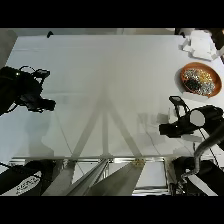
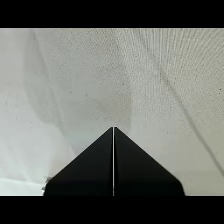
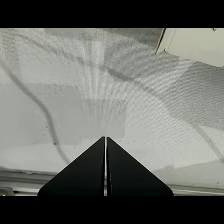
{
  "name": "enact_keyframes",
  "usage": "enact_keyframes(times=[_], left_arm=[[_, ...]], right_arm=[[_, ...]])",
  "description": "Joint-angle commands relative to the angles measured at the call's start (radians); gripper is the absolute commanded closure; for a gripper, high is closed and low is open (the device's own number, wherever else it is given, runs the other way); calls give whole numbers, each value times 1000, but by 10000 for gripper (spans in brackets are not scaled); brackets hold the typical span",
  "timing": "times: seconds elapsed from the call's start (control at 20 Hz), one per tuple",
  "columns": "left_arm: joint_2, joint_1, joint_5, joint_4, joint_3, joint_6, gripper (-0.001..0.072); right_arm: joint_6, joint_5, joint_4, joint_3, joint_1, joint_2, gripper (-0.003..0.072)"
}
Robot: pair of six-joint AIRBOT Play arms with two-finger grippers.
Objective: Fold the box and place the chain.
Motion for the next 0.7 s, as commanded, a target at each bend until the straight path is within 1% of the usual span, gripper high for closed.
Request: enact_keyframes(times=[0.0,0.1,0.15,0.2,0.3,0.35,0.45,0.5,0.6,0.65], left_arm=[[1,1,0,0,0,0,702],[1,1,0,1,0,0,702],[1,1,0,0,0,0,702],[1,1,0,0,0,0,702],[1,1,0,0,0,0,702],[1,1,0,0,0,0,702],[1,1,0,0,0,0,702],[1,1,0,0,0,0,702],[1,1,0,0,0,0,702],[1,1,0,0,0,0,702]], right_arm=[[3,11,18,1,0,1,678],[8,63,9,18,-13,-2,677],[2,115,0,37,-43,-3,667],[-13,172,-21,62,-83,-5,599],[-77,282,-104,125,-192,-8,505],[-111,313,-163,160,-257,-8,501],[-172,321,-268,226,-396,-8,499],[-206,314,-286,257,-466,-8,484],[-273,291,-285,326,-604,-10,478],[-274,253,-283,351,-650,-13,441]])
